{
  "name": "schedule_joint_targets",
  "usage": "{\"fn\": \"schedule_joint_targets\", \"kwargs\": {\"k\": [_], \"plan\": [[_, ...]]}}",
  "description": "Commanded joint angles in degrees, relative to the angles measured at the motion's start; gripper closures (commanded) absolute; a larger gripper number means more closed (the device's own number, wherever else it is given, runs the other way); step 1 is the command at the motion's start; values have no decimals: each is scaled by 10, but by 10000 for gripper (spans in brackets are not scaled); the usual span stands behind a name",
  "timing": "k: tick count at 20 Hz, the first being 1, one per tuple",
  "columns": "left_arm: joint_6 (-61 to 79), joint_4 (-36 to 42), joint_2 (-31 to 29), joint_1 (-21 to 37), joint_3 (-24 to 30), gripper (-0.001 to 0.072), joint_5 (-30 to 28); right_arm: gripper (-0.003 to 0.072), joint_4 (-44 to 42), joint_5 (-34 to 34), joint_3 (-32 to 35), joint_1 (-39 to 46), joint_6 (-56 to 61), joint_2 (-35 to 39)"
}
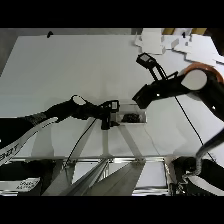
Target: Fold the box and place the chain.
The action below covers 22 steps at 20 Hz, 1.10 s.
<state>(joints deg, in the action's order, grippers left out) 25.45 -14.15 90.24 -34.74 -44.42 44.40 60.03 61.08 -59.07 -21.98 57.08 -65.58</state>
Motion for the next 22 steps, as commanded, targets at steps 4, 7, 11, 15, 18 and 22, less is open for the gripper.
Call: {"fn": "schedule_joint_targets", "kwargs": {"k": [4, 7, 11, 15, 18, 22], "plan": [[0, 0, 0, 0, 0, 437, 0, 650, 1, 44, -24, 9, -122, -107], [0, 0, 0, 0, 0, 437, 0, 619, -19, 40, 28, 9, -174, -87], [0, 0, 0, 0, 0, 437, 0, 500, -53, 20, 112, 9, -267, -22], [0, 0, 0, 0, 0, 437, 0, 369, -50, -17, 165, 4, -306, 40], [0, 0, 0, 0, 0, 437, 0, 328, -47, -39, 181, -16, -306, 48], [0, 0, 0, 0, 0, 437, 0, 328, -9, -75, 183, -29, -306, 48]]}}
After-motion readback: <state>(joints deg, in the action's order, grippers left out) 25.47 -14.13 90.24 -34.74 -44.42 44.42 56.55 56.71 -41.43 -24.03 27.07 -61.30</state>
